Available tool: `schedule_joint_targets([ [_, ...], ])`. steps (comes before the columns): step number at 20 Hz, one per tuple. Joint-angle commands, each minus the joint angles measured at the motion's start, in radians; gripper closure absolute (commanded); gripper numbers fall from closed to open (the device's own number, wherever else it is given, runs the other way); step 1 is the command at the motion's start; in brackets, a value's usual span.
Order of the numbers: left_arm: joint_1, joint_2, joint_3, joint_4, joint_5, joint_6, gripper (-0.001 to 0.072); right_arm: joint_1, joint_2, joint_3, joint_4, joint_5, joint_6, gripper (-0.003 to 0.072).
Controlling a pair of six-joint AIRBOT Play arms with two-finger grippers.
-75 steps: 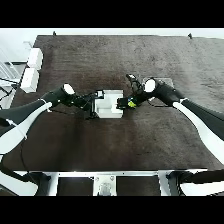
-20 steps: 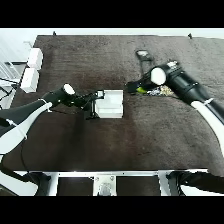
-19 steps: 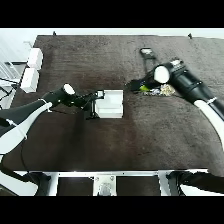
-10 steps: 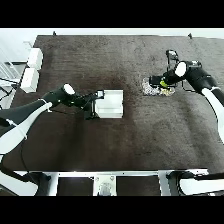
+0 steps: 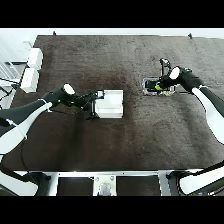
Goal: Fold the box and place the chain.
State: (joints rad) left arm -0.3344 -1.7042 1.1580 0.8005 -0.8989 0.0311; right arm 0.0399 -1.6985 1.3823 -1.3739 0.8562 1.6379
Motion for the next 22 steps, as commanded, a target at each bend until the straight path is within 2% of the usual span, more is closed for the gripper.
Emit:
schedule_joint_targets([
  [1,0.001,0.000,0.000,0.000,0.000,0.000,0.0180,-0.002,-0.012,0.008,0.027,-0.015,-0.028,0.0676],
  [4,0.001,0.000,0.000,0.000,0.000,0.000,0.0180,0.000,0.021,0.020,0.021,-0.018,-0.027,0.0682],
  [7,0.001,0.000,0.000,0.000,0.001,0.000,0.0180,0.000,0.118,0.020,0.019,-0.014,-0.027,0.0682],
  [15,0.001,0.000,0.000,0.000,0.001,0.000,0.0180,0.024,0.508,0.020,0.020,-0.010,-0.047,0.0682],
  [22,0.001,0.000,0.000,0.000,0.000,0.000,0.0180,0.198,0.809,0.020,0.021,-0.011,-0.047,0.0682],
])
